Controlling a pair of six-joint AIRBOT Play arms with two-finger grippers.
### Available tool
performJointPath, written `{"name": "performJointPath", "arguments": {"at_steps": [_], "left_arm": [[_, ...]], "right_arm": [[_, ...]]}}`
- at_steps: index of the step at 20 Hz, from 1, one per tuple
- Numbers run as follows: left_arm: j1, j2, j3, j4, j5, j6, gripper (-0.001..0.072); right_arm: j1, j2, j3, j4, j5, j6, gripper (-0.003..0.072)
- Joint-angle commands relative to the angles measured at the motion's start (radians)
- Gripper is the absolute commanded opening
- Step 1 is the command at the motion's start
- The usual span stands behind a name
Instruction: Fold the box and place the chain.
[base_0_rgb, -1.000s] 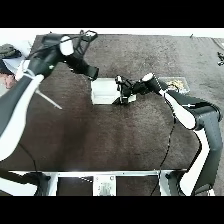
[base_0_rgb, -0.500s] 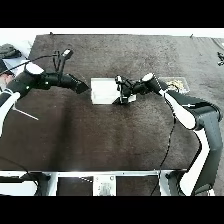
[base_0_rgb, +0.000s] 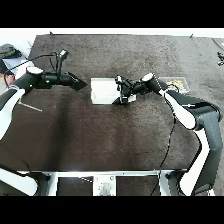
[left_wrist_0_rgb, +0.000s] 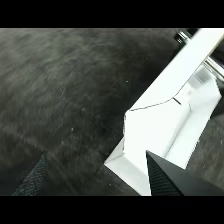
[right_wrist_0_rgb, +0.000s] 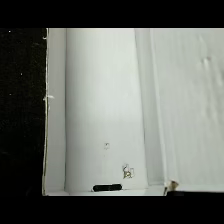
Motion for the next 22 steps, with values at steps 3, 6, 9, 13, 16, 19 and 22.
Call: {"name": "performJointPath", "arguments": {"at_steps": [3, 6, 9, 13, 16, 19, 22], "left_arm": [[0.018, -0.170, 0.139, 0.015, -0.191, 0.309, 0.0709], [-0.002, -0.194, 0.139, 0.073, -0.222, 0.447, 0.0714], [-0.022, -0.216, 0.137, 0.105, -0.277, 0.526, 0.0720], [-0.040, -0.232, 0.137, 0.098, -0.285, 0.557, 0.0720], [-0.056, -0.232, 0.120, 0.097, -0.277, 0.603, 0.0720], [-0.062, -0.232, 0.086, 0.071, -0.246, 0.607, 0.0720], [-0.063, -0.232, 0.064, 0.024, -0.221, 0.610, 0.0720]], "right_arm": [[0.001, 0.000, 0.001, 0.000, 0.000, 0.000, 0.0374], [0.001, 0.000, 0.001, 0.000, 0.000, 0.000, 0.0374], [0.001, 0.000, 0.001, 0.000, 0.000, 0.000, 0.0374], [0.001, 0.000, 0.001, 0.000, 0.001, 0.000, 0.0374], [0.001, 0.000, 0.001, 0.000, 0.000, 0.000, 0.0374], [0.001, 0.000, 0.001, 0.000, 0.001, 0.000, 0.0374], [0.001, 0.000, 0.001, 0.000, 0.000, 0.000, 0.0374]]}}
